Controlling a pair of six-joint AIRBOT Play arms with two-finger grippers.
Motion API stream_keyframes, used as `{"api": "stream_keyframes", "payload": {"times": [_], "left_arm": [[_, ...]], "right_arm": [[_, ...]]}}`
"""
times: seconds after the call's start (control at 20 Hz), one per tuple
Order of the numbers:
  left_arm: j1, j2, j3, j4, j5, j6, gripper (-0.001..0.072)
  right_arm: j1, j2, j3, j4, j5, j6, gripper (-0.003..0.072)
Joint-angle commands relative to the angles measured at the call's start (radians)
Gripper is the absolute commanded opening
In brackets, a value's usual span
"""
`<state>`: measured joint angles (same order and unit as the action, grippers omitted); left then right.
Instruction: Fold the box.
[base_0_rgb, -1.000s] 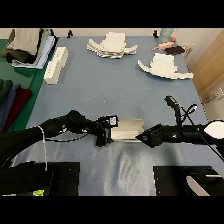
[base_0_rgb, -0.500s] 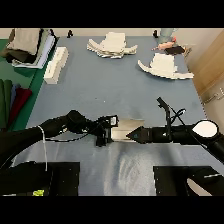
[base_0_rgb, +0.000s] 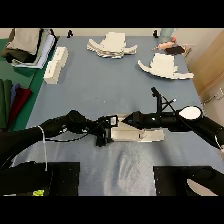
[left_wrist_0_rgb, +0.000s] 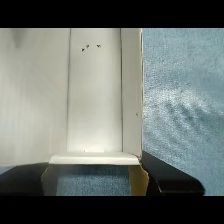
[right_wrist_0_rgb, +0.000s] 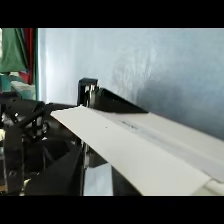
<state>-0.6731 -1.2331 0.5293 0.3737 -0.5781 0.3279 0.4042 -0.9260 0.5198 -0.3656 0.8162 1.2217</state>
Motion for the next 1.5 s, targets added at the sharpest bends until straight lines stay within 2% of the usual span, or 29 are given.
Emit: {"api": "stream_keyframes", "payload": {"times": [0.0,0.15,0.4,0.75,0.9,1.05,1.25,1.4,1.45], "left_arm": [[0.0,0.0,0.001,0.0,0.0,0.0,0.0521],[0.0,0.0,0.001,0.0,0.0,0.0,0.0521],[0.0,0.0,0.001,0.0,0.0,0.0,0.0521],[0.0,0.0,0.001,0.0,0.0,0.0,0.0521],[0.0,0.0,0.001,0.0,0.0,0.0,0.0521],[0.0,0.0,0.001,0.0,0.0,0.0,0.0521],[0.0,0.0,0.001,0.0,0.0,0.0,0.0521],[0.0,0.0,0.001,0.0,0.0,0.0,0.0521],[0.0,0.0,0.001,0.0,0.0,0.0,0.0521]], "right_arm": [[0.001,-0.092,0.058,-0.084,-0.071,-0.007,0.0013],[0.001,-0.162,0.058,-0.139,-0.141,-0.008,0.0011],[0.001,-0.285,0.058,-0.162,-0.153,-0.026,-0.0001],[0.001,-0.278,0.08,-0.162,-0.151,-0.066,-0.0001],[0.001,-0.203,0.103,-0.163,-0.13,-0.115,-0.0001],[0.001,-0.052,0.111,-0.201,-0.063,-0.157,-0.0001],[0.001,0.167,0.11,-0.455,0.161,-0.146,0.0],[0.001,0.274,0.094,-0.648,0.354,-0.161,0.0002],[0.001,0.296,0.079,-0.708,0.398,-0.181,0.0136]]}}
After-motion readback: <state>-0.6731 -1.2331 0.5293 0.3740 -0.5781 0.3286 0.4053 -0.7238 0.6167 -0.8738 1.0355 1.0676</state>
